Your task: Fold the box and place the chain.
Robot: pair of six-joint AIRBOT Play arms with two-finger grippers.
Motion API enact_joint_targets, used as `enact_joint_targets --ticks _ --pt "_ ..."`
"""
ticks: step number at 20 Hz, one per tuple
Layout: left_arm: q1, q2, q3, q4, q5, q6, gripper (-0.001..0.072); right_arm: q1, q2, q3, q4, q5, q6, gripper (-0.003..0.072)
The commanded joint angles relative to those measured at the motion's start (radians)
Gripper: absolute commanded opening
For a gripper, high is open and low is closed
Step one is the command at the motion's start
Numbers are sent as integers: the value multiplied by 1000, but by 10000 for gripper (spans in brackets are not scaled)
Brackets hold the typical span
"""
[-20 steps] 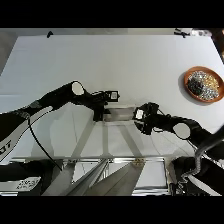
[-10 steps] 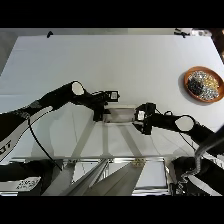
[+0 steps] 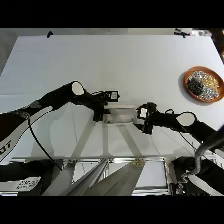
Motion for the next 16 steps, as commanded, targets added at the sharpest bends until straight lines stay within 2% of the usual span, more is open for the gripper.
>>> enact_joint_targets --ticks 1,6,9,16 --pt "0 -1 1 0 0 0 12 -4 -38 0 72 26 -84 649" --pt "0 -1 1 0 0 0 12 -4 -92 31 134 39 -137 650" --pt "0 -1 1 0 0 0 12 -4 -143 69 132 87 -138 649" --pt "0 -1 1 0 0 0 12 -4 -196 73 87 127 -135 649"
